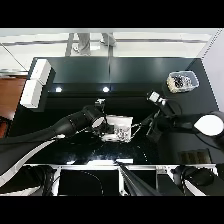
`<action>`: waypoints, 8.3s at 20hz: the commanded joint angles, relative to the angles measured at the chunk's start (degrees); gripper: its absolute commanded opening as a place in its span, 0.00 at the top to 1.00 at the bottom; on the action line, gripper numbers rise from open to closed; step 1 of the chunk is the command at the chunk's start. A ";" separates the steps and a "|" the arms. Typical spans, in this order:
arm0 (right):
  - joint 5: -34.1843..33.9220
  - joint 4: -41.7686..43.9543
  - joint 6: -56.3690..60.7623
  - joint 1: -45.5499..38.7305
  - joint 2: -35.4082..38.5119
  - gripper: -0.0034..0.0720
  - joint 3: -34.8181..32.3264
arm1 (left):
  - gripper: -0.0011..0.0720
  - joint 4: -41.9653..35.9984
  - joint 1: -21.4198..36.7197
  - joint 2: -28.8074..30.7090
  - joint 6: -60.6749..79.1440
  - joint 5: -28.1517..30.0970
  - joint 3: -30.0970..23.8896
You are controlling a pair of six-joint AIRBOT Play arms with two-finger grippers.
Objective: Fold the box and place the chain.
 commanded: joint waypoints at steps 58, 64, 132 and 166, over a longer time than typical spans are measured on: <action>15.54 11.10 4.15 -24.72 0.48 0.30 9.09 | 0.01 -56.76 41.64 25.92 126.55 0.70 -25.09; 15.34 11.10 4.15 -24.72 0.48 0.30 9.09 | 0.01 -56.46 35.08 18.53 144.23 6.99 -25.07; 2.19 16.11 -16.57 -1.88 -27.02 0.02 9.99 | 0.45 -56.98 24.06 10.40 147.05 13.66 -24.37; -0.52 6.19 -16.22 9.22 -27.15 0.64 9.79 | 0.43 -56.98 24.06 10.40 147.05 13.64 -24.37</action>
